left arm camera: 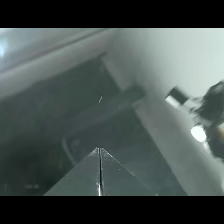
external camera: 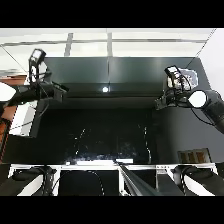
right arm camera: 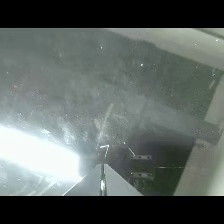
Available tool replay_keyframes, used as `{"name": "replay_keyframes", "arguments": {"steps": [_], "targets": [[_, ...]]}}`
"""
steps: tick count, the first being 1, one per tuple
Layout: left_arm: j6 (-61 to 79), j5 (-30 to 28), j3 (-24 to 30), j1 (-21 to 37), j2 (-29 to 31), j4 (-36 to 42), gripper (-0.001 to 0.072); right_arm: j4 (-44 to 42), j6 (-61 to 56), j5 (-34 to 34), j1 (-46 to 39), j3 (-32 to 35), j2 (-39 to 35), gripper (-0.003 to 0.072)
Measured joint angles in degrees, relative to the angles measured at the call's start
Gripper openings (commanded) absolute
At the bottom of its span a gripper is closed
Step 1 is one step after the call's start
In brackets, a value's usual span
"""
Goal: Fold the box and place the chain.
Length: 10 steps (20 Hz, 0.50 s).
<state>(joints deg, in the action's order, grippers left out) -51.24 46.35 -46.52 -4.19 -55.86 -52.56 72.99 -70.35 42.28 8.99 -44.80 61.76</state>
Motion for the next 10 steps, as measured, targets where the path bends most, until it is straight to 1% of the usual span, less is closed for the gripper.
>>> {"name": "replay_keyframes", "arguments": {"steps": [4,10], "targets": [[-2.2,-2.2,3.8,0.3,-0.2,-1.8,0.0024,1.1,0.0,-0.1,0.2,0.0,0.8,0.0018],[-3.1,-2.9,5.2,0.3,-2.5,-2.7,0.0024,1.8,-0.1,-0.1,0.2,0.0,1.0,0.0018]]}}
